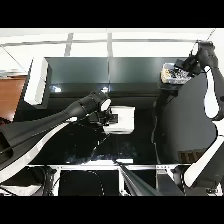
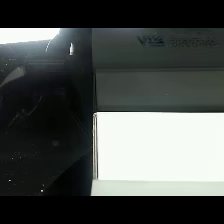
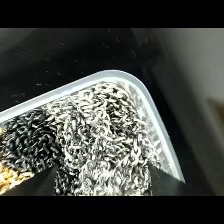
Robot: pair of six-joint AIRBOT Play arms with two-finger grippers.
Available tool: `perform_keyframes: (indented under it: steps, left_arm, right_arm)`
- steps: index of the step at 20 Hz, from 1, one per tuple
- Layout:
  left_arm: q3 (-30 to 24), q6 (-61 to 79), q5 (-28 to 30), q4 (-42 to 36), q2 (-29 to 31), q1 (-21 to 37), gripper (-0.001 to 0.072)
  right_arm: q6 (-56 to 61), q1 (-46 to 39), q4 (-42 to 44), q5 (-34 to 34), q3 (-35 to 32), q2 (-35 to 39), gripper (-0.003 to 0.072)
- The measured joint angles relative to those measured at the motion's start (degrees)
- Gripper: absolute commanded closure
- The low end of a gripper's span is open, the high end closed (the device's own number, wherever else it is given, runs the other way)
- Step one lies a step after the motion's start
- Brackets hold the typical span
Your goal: Fold the box and place the chain.
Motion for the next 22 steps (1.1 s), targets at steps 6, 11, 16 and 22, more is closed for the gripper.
perform_keyframes:
  steps: [6, 11, 16, 22]
  left_arm:
    - [0.0, 0.0, 0.0, 0.0, 0.0, 0.0, 0.0688]
    - [0.0, 0.0, 0.0, 0.0, 0.0, 0.0, 0.0688]
    - [0.0, 0.0, 0.1, 0.0, 0.0, 0.0, 0.0688]
    - [0.0, 0.0, 0.1, 0.0, 0.0, 0.0, 0.0688]
  right_arm:
    - [-4.0, -0.8, 4.1, 2.6, 1.4, -1.0, 0.0675]
    - [-10.7, -0.9, 4.5, 7.4, 1.6, 8.1, 0.0675]
    - [-16.6, -0.1, 10.6, 11.0, -2.5, 22.9, 0.0676]
    - [-20.2, 2.4, 16.2, 13.6, -6.3, 40.4, 0.0676]
